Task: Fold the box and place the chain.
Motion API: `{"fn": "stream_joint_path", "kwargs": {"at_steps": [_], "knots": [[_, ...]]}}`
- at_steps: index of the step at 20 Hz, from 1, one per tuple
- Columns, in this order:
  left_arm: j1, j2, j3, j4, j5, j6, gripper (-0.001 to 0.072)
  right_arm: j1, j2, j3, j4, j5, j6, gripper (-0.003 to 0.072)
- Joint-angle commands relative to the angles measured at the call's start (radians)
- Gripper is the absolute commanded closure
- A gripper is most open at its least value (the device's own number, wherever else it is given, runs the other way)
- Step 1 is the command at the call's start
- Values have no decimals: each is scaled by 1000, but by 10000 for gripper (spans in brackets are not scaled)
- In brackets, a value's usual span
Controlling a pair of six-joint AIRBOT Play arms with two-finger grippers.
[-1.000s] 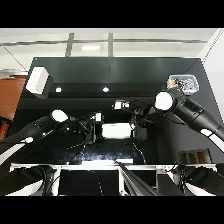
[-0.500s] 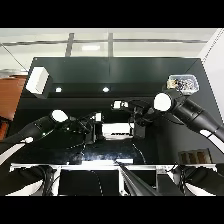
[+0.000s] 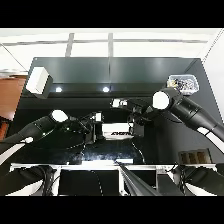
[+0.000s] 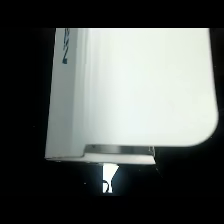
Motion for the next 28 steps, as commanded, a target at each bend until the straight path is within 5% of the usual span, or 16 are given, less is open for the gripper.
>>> {"fn": "stream_joint_path", "kwargs": {"at_steps": [1,28], "knots": [[0,0,0,0,0,0,321,0,-1,71,14,74,103,-14],[0,0,0,0,0,0,321,-8,-66,94,-1,146,107,-10]]}}
